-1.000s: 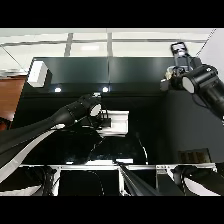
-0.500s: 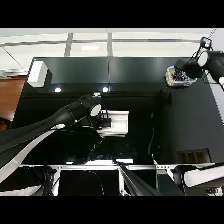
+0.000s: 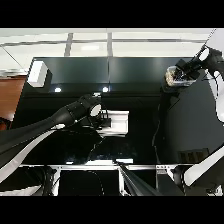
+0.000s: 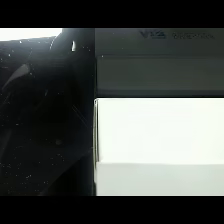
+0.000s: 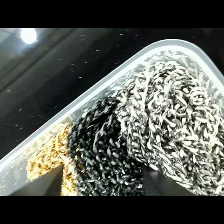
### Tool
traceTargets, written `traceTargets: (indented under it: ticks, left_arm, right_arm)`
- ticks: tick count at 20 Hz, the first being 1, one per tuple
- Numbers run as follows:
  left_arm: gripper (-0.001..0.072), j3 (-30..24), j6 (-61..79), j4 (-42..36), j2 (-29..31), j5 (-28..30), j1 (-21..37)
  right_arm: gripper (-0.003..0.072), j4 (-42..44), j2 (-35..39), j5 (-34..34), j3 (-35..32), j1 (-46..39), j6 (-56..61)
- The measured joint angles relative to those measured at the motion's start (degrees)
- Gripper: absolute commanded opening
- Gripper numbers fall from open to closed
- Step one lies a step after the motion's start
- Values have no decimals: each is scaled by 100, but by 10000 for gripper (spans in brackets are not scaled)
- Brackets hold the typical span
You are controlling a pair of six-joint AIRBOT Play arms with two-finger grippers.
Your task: Fold the box and place the chain.
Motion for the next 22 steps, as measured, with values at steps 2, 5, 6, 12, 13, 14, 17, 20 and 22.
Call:
traceTargets:
  ticks: [2,5,6,12,13,14,17,20,22]
  left_arm:
    - [28,0,0,0,0,-2,0]
    - [28,0,0,0,0,-4,0]
    - [28,0,0,0,0,-7,0]
    - [28,0,0,-2,0,-15,0]
    - [28,0,0,-2,0,-15,0]
    - [28,0,0,-2,0,-15,0]
    - [28,0,0,-2,0,-13,0]
    - [28,0,2,-2,0,-9,0]
    - [28,0,2,-2,0,-9,0]
  right_arm:
    - [95,22,-74,39,31,-7,-4]
    - [15,61,-122,205,131,-13,-247]
    - [14,81,-116,345,216,-17,-378]
    - [12,175,879,949,555,-17,-1534]
    - [11,186,1169,1036,570,-11,-1749]
    - [11,195,1510,1126,584,-4,-1952]
    - [11,240,2527,1311,605,7,-2339]
    - [11,498,3447,1526,605,9,-2557]
    - [11,813,4004,1727,605,39,-2662]
